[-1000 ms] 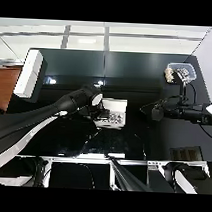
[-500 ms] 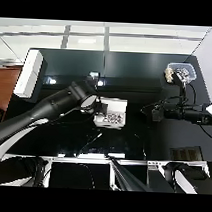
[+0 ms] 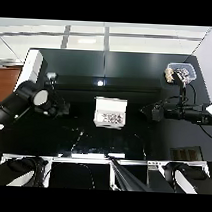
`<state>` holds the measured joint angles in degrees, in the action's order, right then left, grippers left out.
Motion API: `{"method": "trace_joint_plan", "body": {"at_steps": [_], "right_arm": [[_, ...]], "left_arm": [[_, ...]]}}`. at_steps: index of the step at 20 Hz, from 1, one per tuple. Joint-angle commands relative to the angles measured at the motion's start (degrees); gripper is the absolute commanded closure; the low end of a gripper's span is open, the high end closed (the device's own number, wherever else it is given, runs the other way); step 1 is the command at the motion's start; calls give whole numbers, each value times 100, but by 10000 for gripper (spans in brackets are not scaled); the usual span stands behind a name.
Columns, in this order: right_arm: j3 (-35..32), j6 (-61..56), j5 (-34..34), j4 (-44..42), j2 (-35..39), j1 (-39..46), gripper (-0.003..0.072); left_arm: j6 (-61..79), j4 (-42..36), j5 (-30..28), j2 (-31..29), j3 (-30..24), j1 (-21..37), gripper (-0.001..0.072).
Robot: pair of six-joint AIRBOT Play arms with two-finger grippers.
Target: Fold the box and place the chain.
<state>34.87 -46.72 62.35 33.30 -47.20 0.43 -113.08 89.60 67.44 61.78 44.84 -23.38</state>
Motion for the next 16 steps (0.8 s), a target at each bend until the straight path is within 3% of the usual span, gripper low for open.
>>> {"method": "trace_joint_plan", "body": {"at_steps": [1, 2, 3, 4, 5, 8, 10, 14, 16], "right_arm": [[-2, -136, -4, 0, -2, 0, 346], [-2, -157, -4, 0, -2, 0, 346], [-2, -179, -17, 2, -4, 0, 346], [-2, -223, -66, 17, -4, 0, 347], [-2, -282, -103, 42, -2, 0, 346], [-2, -507, -160, 131, -2, 0, 346], [-2, -623, -151, 129, -2, 0, 347], [-2, -688, -151, 127, -2, 0, 347], [-2, -713, -125, 127, -2, 0, 347]], "left_arm": [[4395, -3473, -802, -129, -1071, 807, 431], [5606, -3982, -800, -114, -1224, 789, 420], [6483, -4212, -811, -107, -1305, 732, 349], [7235, -4277, -894, -105, -1331, 654, 110], [7816, -4277, -1036, -107, -1325, 579, -11], [10067, -4229, -1650, -107, -1322, 476, -11], [11556, -4238, -1709, -48, -1246, 503, -11], [12939, -5176, -1757, 584, -951, 632, -11], [12968, -5278, -1720, 968, -649, 627, -11]]}}
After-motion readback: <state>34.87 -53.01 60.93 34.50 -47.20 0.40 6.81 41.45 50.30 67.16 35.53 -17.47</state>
